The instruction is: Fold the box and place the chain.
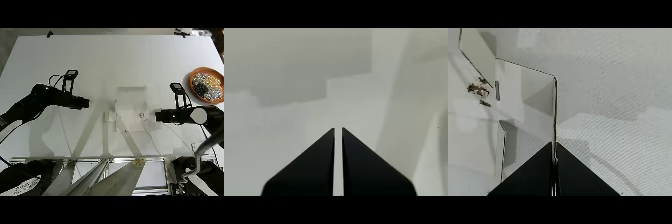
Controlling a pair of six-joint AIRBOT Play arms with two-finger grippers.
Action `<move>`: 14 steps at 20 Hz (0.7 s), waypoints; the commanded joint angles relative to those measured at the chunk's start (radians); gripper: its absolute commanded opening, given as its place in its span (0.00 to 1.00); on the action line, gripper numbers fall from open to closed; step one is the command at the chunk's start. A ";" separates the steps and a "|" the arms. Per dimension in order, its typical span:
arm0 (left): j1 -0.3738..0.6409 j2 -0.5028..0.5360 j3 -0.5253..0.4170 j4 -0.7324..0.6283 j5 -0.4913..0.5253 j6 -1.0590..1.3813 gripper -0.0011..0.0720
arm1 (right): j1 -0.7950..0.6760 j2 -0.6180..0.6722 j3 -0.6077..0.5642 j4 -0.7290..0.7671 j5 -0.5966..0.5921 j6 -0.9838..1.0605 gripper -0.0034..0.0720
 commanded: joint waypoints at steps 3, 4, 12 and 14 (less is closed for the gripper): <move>0.000 0.001 0.076 -0.343 0.014 0.658 0.49 | 0.001 -0.001 -0.008 0.005 0.002 0.000 0.06; 0.000 0.001 0.120 -0.342 0.019 0.669 0.54 | 0.001 -0.001 -0.008 0.005 0.002 0.000 0.06; -0.001 -0.104 0.309 -0.607 0.215 0.974 0.58 | 0.001 -0.001 -0.008 0.021 0.002 -0.001 0.06; 0.000 -0.179 0.318 -0.658 0.269 1.019 0.58 | 0.001 -0.001 -0.008 0.024 0.002 -0.001 0.06</move>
